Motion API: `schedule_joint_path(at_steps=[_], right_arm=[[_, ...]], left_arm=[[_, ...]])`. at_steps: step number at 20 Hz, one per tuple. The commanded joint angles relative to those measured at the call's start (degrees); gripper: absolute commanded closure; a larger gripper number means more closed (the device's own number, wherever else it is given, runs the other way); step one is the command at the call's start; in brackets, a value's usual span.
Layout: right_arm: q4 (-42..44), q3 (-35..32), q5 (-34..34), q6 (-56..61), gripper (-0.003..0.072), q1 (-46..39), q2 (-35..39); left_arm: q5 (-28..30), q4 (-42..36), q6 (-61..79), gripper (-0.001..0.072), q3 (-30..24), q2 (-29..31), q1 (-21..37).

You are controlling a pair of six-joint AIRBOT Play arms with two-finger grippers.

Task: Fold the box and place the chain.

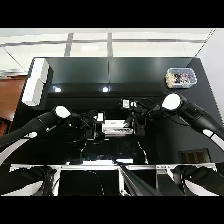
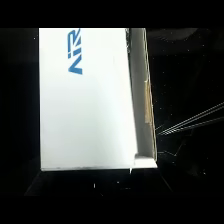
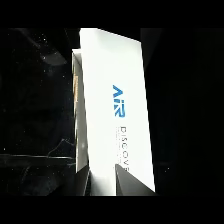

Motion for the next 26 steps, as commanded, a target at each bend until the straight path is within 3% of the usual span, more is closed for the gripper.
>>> schedule_joint_path(at_steps=[1, 7, 8, 20, 24, 26], right_arm=[[-0.61, -0.07, 0.02, 0.15, 0.0554, 0.02, -0.04], [-0.61, -0.85, 0.2, 0.37, 0.0544, 0.02, -0.09], [-0.59, -0.87, 0.2, 0.57, 0.0473, 0.02, -0.09], [-0.66, -2.67, -0.22, 2.23, 0.0477, 0.02, -0.42], [-0.81, -1.29, 2.03, 11.08, 0.0479, -0.96, 0.5], [-0.15, 0.15, 2.75, 22.23, 0.0479, -2.21, 2.08]], left_arm=[[-0.02, 0.02, 0.0, 0.0287, 0.0, -0.04, -0.04], [-0.02, 0.02, 0.0, 0.0287, 0.0, -0.04, -0.04], [-0.02, 0.02, 0.0, 0.0287, 0.0, -0.04, -0.04], [-0.02, 0.02, -0.02, 0.0287, 0.0, -0.04, -0.04], [-0.02, 0.02, 0.0, 0.0287, 0.0, -0.04, -0.04], [-0.04, 0.02, -0.02, 0.0287, 0.0, -0.04, -0.04]])
